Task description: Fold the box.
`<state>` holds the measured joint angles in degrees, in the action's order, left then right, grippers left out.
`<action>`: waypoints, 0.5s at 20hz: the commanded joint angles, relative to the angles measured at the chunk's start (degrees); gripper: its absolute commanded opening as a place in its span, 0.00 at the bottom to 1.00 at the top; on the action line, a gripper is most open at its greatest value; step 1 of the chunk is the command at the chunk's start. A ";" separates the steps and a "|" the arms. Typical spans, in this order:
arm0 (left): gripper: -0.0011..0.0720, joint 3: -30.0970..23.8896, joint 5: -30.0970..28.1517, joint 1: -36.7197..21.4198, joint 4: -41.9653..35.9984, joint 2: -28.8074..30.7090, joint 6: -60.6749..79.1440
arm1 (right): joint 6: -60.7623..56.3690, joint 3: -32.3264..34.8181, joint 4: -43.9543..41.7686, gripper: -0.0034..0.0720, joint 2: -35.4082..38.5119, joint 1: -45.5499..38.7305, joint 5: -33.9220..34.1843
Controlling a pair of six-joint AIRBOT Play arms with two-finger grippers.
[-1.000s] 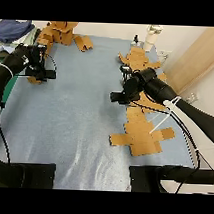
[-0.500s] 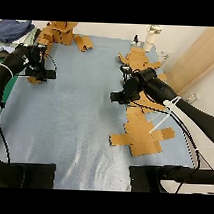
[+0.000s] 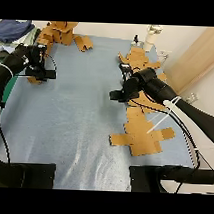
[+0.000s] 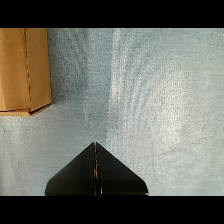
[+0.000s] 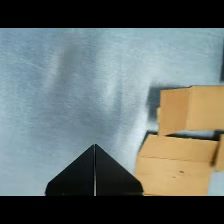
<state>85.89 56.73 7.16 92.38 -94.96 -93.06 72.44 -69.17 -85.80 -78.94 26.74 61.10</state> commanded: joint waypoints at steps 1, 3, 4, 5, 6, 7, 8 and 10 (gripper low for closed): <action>0.03 0.00 -0.83 0.00 -0.04 -0.02 -0.02 | 4.74 -0.28 11.26 0.05 0.04 -3.06 9.70; 0.03 0.02 -0.15 0.00 -3.45 0.00 -0.02 | 5.62 0.00 18.21 0.05 0.02 -9.90 18.78; 0.03 0.00 2.16 0.00 -7.02 0.00 0.00 | 6.49 0.02 19.04 0.05 0.02 -14.47 21.27; 0.03 0.00 3.41 0.02 -9.27 -0.04 0.61 | 6.69 0.02 18.86 0.05 0.11 -19.37 21.99; 0.03 0.00 3.39 0.02 -10.93 -0.07 0.63 | 6.78 0.02 18.53 0.05 0.15 -24.37 22.10; 0.03 0.00 3.80 0.00 -12.94 -0.07 0.61 | 8.20 0.02 17.46 0.15 0.17 -28.72 22.47; 0.03 0.00 3.93 0.02 -14.38 -0.07 0.61 | 9.99 0.02 15.80 0.46 0.13 -33.16 23.47; 0.03 0.00 3.61 0.02 -15.58 -0.07 0.59 | 15.85 0.39 10.19 0.69 0.11 -40.57 25.51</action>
